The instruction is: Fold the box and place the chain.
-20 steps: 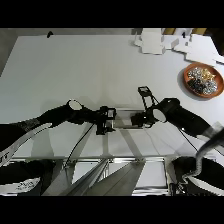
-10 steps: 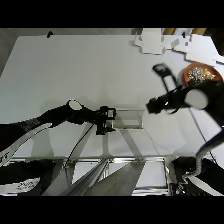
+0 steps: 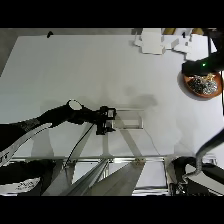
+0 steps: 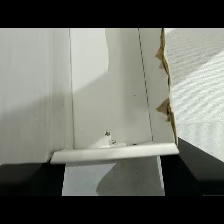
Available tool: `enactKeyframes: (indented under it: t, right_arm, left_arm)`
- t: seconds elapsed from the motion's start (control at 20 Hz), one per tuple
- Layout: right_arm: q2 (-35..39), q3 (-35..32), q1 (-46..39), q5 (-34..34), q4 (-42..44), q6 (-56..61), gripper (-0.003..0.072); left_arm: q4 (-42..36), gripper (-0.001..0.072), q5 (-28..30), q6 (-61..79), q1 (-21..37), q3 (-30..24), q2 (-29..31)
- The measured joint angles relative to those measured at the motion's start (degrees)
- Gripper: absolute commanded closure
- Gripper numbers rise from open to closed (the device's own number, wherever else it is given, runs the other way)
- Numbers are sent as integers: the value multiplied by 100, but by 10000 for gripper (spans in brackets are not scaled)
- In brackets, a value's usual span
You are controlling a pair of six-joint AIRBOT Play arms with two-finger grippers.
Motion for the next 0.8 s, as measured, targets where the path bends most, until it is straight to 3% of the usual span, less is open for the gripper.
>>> enactKeyframes:
  t: [0.35, 0.8]
  right_arm:
    - [-1091, 153, -1128, -645, 2, -146, 395]
    - [-1416, 170, -1698, -1327, -20, -350, 397]
  left_arm:
    - [0, 560, 0, 0, 0, 0, 0]
    - [0, 560, 0, -2, 0, 0, 0]
